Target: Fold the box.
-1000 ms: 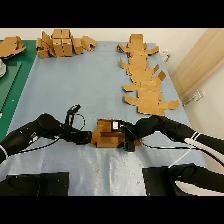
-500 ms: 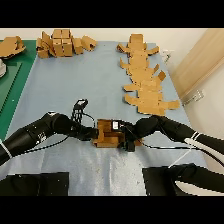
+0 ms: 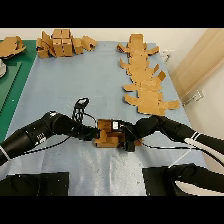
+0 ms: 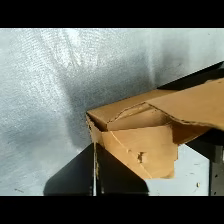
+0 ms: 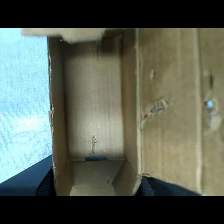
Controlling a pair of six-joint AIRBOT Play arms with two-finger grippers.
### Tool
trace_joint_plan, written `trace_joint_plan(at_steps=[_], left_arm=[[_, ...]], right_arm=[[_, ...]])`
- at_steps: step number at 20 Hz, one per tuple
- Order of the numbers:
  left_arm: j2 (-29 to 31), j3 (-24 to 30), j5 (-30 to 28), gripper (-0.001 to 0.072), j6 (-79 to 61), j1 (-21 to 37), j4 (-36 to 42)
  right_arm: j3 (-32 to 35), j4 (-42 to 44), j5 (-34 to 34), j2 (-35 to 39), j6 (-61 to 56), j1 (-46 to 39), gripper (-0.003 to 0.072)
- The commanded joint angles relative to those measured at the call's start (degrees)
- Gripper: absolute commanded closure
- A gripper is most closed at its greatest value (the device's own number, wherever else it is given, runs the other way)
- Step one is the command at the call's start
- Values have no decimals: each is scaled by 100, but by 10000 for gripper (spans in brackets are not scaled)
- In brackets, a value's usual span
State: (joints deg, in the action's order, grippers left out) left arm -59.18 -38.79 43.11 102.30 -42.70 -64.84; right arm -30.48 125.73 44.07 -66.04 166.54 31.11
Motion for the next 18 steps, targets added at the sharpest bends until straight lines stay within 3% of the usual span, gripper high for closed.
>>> trace_joint_plan(at_steps=[1, 6, 12, 18], left_arm=[[11, -7, 92, 350, 22, -4, 7], [11, -9, 190, 371, 22, 68, 13], [13, -11, 710, 371, 66, 343, 13], [50, -367, 852, 365, 31, 385, 11]], right_arm=[[2, 0, -4, -2, -2, 4, 389], [2, 0, -4, -2, -2, 4, 389], [2, 0, -4, -2, -2, 4, 389], [2, 0, -4, -2, 0, 4, 389]])
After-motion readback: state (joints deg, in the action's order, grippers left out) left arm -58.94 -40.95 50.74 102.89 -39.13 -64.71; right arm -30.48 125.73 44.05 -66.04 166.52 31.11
